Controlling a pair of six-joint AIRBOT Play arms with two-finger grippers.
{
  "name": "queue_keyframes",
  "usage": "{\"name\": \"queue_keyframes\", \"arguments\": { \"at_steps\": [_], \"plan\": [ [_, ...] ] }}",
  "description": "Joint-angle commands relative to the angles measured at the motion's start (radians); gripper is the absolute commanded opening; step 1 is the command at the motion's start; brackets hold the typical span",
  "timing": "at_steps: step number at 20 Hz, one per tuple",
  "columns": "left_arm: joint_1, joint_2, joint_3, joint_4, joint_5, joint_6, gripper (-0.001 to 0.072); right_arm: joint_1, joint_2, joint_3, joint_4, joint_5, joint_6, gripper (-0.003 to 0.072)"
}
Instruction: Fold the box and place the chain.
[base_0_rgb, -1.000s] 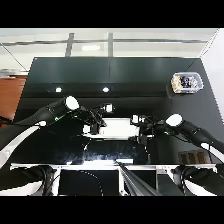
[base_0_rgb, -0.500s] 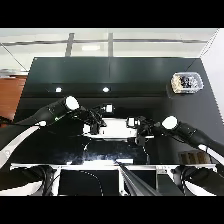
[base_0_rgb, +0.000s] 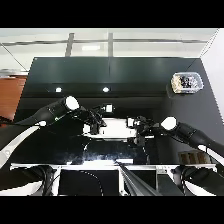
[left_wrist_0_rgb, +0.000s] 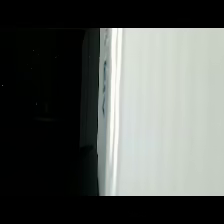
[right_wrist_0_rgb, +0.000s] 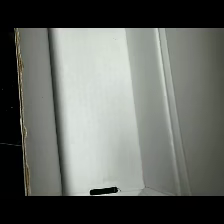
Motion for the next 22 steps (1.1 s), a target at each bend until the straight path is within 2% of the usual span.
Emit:
{"name": "queue_keyframes", "arguments": {
  "at_steps": [1, 5, 11, 12, 13, 14, 17, 19, 20, 21, 22],
  "plan": [
    [0.0, 0.0, 0.0, 0.0, 0.0, 0.0, 0.0029, -0.005, -0.001, 0.0, 0.0, -0.002, 0.002, 0.0707],
    [0.0, 0.0, 0.0, 0.0, 0.0, 0.0, 0.0029, -0.038, 0.0, 0.002, 0.014, 0.04, 0.003, 0.0707],
    [0.0, 0.0, 0.0, 0.0, 0.0, 0.0, 0.0029, -0.035, -0.001, 0.002, 0.004, 0.037, 0.006, 0.0696],
    [0.0, 0.0, 0.0, 0.0, 0.0, 0.0, 0.003, -0.035, -0.001, 0.002, 0.004, 0.037, 0.006, 0.0576],
    [0.0, 0.0, 0.0, 0.0, 0.0, 0.0, 0.003, -0.035, -0.001, 0.002, 0.004, 0.037, 0.006, 0.05],
    [0.0, 0.0, 0.0, 0.0, -0.003, 0.0, 0.003, -0.035, -0.001, 0.002, 0.004, 0.037, 0.006, 0.0472],
    [0.001, 0.009, 0.004, 0.002, -0.017, -0.001, 0.0051, -0.035, -0.001, 0.002, 0.004, 0.038, 0.006, 0.0473],
    [0.002, 0.035, 0.021, 0.022, -0.041, -0.007, 0.0365, -0.035, -0.001, 0.002, 0.004, 0.038, 0.006, 0.0473],
    [0.002, 0.053, 0.035, 0.054, -0.061, -0.043, 0.0492, -0.035, -0.001, 0.002, 0.004, 0.038, 0.006, 0.0473],
    [0.002, 0.076, 0.051, 0.106, -0.087, -0.11, 0.0557, -0.035, -0.001, 0.002, 0.004, 0.038, 0.006, 0.0473],
    [0.002, 0.103, 0.062, 0.17, -0.111, -0.183, 0.0578, -0.035, -0.001, 0.002, 0.004, 0.038, 0.006, 0.0473]
  ]
}}
